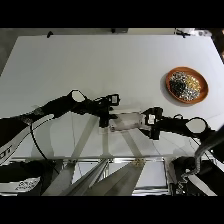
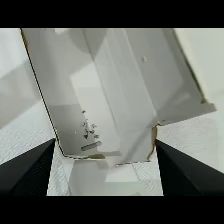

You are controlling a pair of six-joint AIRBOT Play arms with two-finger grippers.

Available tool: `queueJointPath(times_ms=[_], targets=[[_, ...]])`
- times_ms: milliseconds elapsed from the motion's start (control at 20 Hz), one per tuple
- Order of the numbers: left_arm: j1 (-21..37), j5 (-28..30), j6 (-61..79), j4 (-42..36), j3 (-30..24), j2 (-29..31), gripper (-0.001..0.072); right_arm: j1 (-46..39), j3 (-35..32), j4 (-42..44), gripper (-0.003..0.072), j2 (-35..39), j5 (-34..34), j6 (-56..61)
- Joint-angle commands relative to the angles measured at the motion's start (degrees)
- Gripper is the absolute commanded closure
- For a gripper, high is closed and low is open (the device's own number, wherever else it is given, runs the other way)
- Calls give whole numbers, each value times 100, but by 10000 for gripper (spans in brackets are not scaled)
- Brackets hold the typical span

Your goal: Fold the box and place the chain.

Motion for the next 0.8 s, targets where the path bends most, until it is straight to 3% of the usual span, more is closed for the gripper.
queueJointPath(times_ms=[0, 250, 450, 750], targets=[[-4, 2, 0, 0, 0, 0, 698, -31, 101, 37, -24, -396, 85, -44], [-4, 2, 0, 0, 0, 0, 698, -238, 380, -4, -24, -538, 264, -304], [-4, 2, 0, 0, 2, 0, 698, -361, 404, -26, -24, -538, 817, -455], [-4, 2, 0, 0, 0, 2, 698, -363, 520, -26, -24, -614, 798, -752]])
